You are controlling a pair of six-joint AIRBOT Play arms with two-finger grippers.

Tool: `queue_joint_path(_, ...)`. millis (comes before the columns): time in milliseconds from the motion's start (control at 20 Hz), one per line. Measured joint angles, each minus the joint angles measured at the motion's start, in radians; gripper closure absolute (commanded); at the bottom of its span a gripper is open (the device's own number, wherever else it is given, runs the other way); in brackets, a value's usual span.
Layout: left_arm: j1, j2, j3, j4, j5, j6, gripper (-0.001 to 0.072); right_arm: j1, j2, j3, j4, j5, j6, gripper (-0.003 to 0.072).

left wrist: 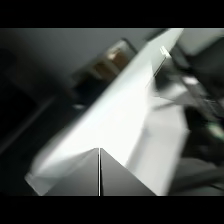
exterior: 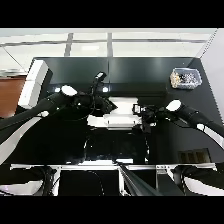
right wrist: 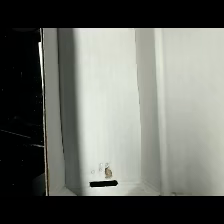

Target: Fold the box and place the chain.

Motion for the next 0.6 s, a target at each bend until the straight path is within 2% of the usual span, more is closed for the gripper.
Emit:
queue_joint_path(150, -0.005, -0.059, 0.000, -0.009, 0.011, 0.010, 0.0686, 0.000, 0.000, 0.000, 0.002, 0.001, 0.003, 0.0446)
queue_joint_path(350, 0.016, -0.090, 0.001, -0.027, -0.034, 0.015, 0.0688, 0.000, 0.000, 0.000, 0.002, 0.002, 0.003, 0.0446)
queue_joint_path(500, 0.057, -0.053, 0.001, -0.003, -0.089, 0.003, 0.0688, 0.000, 0.000, 0.000, 0.001, 0.005, -0.001, 0.0446)
queue_joint_path(600, 0.086, 0.010, 0.001, 0.047, -0.123, -0.028, 0.0688, 0.000, 0.000, 0.000, 0.001, 0.005, 0.000, 0.0446)
